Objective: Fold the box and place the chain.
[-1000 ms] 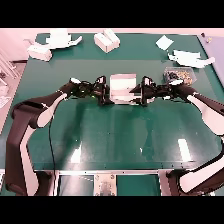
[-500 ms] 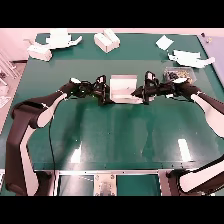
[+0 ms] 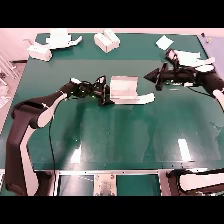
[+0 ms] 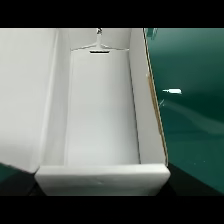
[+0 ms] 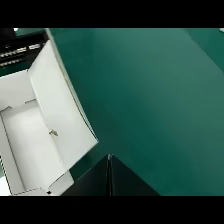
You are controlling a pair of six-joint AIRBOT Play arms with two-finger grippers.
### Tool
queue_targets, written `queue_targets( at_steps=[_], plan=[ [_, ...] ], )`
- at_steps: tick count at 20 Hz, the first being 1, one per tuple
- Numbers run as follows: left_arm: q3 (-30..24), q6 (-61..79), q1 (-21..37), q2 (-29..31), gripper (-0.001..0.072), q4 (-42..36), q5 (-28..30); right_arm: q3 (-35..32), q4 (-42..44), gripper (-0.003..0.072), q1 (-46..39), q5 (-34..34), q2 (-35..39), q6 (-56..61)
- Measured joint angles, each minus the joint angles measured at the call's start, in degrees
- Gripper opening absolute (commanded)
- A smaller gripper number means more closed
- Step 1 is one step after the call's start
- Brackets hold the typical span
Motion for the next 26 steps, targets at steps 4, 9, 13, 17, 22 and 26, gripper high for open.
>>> queue_targets(
  at_steps=[4, 9, 13, 17, 22, 26],
  plan=[
    [0.0, 0.0, 0.0, 0.0, 0.0398, 0.0, 0.0, 0.9, -9.9, 0.0006, -3.2, 0.0, 0.4, 26.7],
    [0.0, 0.0, 0.0, 0.0, 0.0398, 0.0, 0.0, 0.1, -22.2, 0.0005, -5.2, 0.0, -0.5, 55.5],
    [0.0, 0.0, 0.0, 0.0, 0.0398, 0.0, 0.0, -1.3, -25.3, 0.0005, -5.6, 1.8, -2.7, 65.1],
    [0.0, 0.0, 0.0, 0.0, 0.0398, 0.0, -0.1, -1.9, -22.9, 0.0004, -5.2, 2.9, -5.4, 67.3],
    [0.0, 0.0, 0.0, 0.0, 0.0397, 0.0, -0.1, -2.6, -19.6, 0.0004, -2.6, 4.1, -8.5, 67.8],
    [0.0, 0.0, 0.0, 0.0, 0.0398, 0.0, -0.1, -2.8, -17.2, 0.0004, 0.4, 4.4, -9.2, 67.8]
  ],
)
